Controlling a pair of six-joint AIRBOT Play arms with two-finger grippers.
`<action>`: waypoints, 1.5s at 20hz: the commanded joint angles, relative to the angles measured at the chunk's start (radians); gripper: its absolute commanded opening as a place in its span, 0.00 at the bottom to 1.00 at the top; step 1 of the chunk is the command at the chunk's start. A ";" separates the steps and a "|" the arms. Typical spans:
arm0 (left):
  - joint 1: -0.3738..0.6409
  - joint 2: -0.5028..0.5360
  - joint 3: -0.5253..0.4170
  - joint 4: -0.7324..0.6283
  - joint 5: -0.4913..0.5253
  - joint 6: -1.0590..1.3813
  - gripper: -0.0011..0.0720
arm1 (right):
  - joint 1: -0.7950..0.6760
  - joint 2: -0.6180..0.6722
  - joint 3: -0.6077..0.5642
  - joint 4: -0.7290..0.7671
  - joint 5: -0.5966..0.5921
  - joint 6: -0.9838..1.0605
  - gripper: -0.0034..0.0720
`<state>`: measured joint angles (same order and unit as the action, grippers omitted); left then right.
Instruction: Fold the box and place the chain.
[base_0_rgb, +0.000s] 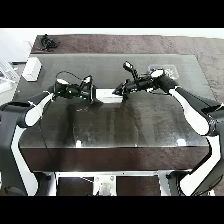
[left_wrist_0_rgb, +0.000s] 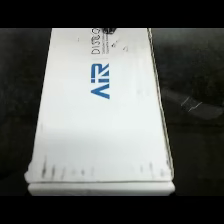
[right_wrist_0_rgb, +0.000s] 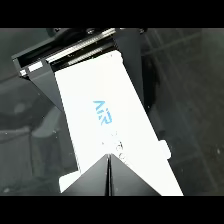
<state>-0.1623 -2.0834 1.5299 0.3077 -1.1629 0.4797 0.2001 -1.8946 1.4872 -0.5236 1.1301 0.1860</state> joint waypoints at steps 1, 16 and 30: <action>0.000 0.001 0.000 -0.001 0.001 0.000 0.41 | 0.023 -0.016 0.000 -0.128 0.000 0.068 0.05; 0.000 0.001 0.000 -0.002 0.000 0.000 0.41 | -0.043 0.659 -0.293 -0.032 -0.259 0.097 0.05; 0.080 0.185 0.000 -0.062 0.056 -0.264 0.03 | -0.103 0.763 -0.493 -0.011 -0.262 0.192 0.05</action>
<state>-0.1169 -1.9751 1.5295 0.2546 -1.1614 0.3054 0.0986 -1.1423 0.9997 -0.5354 0.8684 0.3439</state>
